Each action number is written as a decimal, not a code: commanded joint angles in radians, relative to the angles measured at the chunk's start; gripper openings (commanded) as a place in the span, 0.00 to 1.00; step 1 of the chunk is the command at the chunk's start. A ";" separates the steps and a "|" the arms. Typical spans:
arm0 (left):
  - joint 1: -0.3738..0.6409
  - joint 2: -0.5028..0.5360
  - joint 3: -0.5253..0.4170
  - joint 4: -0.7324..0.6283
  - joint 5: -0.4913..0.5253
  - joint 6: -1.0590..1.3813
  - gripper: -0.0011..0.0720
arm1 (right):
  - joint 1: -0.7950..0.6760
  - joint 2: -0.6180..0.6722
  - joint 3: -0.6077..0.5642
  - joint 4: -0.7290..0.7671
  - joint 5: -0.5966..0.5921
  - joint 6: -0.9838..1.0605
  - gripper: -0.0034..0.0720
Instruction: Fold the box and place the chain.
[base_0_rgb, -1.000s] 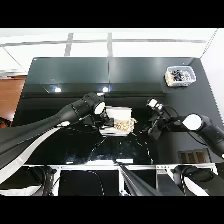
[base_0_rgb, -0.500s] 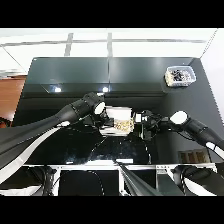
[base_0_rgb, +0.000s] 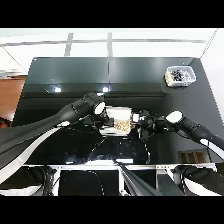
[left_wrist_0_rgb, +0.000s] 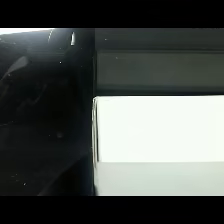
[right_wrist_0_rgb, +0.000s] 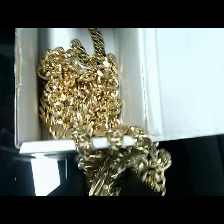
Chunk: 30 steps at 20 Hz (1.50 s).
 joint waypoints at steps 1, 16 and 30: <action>-0.001 -0.001 0.001 0.000 0.002 0.001 0.06 | 0.000 -0.005 0.000 -0.010 -0.105 0.070 0.05; 0.000 -0.001 0.001 -0.021 0.003 0.001 0.06 | -0.026 0.464 0.042 -0.067 0.003 0.832 0.06; 0.000 -0.001 0.001 -0.022 0.002 0.001 0.06 | -0.026 0.578 0.245 0.391 0.190 1.007 0.06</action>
